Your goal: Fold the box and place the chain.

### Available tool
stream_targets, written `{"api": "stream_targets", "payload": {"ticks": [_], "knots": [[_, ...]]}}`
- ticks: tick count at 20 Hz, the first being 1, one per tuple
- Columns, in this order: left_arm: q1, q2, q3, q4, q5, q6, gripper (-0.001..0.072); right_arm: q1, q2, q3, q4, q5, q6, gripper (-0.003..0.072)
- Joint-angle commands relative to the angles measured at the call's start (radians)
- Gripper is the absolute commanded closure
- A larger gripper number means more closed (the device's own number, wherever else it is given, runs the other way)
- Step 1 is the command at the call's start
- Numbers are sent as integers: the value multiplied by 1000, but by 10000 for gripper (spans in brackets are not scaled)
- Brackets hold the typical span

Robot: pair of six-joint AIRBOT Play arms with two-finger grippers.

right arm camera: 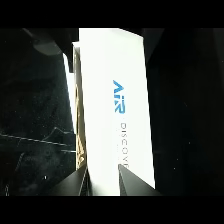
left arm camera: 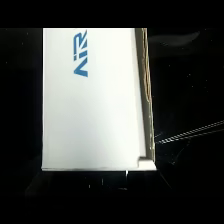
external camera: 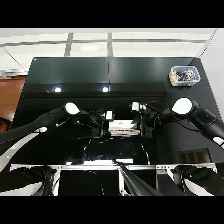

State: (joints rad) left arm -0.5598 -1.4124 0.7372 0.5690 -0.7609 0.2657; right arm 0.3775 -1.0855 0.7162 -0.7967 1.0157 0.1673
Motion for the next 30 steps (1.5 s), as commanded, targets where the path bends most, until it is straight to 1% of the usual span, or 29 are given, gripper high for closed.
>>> {"api": "stream_targets", "payload": {"ticks": [1, 3, 4, 10, 11, 12, 19, 24, 25, 26, 30], "knots": [[0, -1, 1, 0, 0, 0, 151, 1, 0, -1, -2, 2, 6, 485], [0, -1, 1, 0, 0, 0, 151, 1, 0, -2, -2, 2, 11, 472], [0, -1, 1, 0, 0, 0, 151, 1, 0, -5, -1, 1, 11, 406], [0, -1, 1, 0, 0, -1, 151, 1, 0, -28, -1, -3, 11, 409], [0, -1, 1, 0, 0, 0, 151, 0, 0, -27, -1, -8, 11, 438], [0, -1, 1, 0, 0, -1, 151, 0, 0, -27, -2, -13, 11, 446], [0, -1, 1, 0, -1, -1, 151, -2, 5, 12, -17, -13, 12, 447], [0, -1, 1, 0, -1, 0, 151, -2, 5, 12, -17, -2, 12, 449], [0, -1, 1, 0, 0, 0, 151, -2, 5, 11, -17, -2, 12, 469], [0, -1, 1, 0, 0, 0, 151, -1, 5, 11, -17, -2, 12, 551], [0, -1, 1, 0, 0, -1, 151, -1, 4, 9, -17, 7, 12, 546]]}}
